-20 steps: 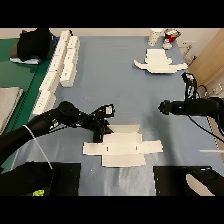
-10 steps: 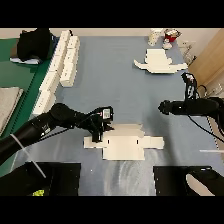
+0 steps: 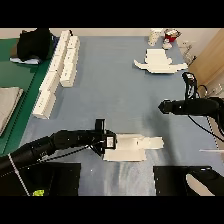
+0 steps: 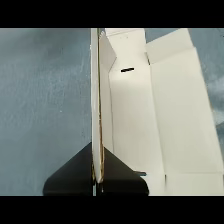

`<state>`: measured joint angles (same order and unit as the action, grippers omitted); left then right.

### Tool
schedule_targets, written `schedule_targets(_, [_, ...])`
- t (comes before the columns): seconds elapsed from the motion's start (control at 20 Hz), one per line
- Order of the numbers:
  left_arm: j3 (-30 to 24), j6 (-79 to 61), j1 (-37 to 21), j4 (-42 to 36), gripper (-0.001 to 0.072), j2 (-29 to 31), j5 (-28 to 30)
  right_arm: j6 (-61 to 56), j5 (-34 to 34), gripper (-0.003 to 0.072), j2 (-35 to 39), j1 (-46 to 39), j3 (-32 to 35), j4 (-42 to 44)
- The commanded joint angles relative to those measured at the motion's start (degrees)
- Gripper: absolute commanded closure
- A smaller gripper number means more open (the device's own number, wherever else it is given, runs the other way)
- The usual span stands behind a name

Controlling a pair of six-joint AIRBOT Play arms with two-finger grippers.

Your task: Fold the box.

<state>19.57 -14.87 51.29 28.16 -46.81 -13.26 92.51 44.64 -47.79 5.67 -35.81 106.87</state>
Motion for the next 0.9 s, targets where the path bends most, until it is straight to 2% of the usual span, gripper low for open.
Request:
schedule_targets(0.0, [-1.18,-0.09,1.49,0.11,0.0696,-2.08,3.96,-0.02,-0.33,0.0339,-0.02,0.04,-0.04,0.11])
schedule_targets(0.2, [-1.11,4.66,1.49,0.09,0.0697,-2.27,3.56,0.00,-0.22,0.0340,0.00,0.04,-0.04,0.11])
schedule_targets(0.4, [-1.11,6.88,1.49,0.11,0.0697,-1.70,-0.72,0.00,-0.17,0.0340,0.00,0.04,-0.04,0.09])
schedule_targets(0.65, [0.24,11.98,1.46,0.15,0.0698,1.88,-5.03,0.00,-0.11,0.0340,-0.02,0.04,-0.04,0.09])
schedule_targets(0.85, [0.50,11.98,1.46,0.15,0.0697,0.31,-7.50,-0.02,-0.07,0.0340,-0.02,0.04,-0.04,0.33])
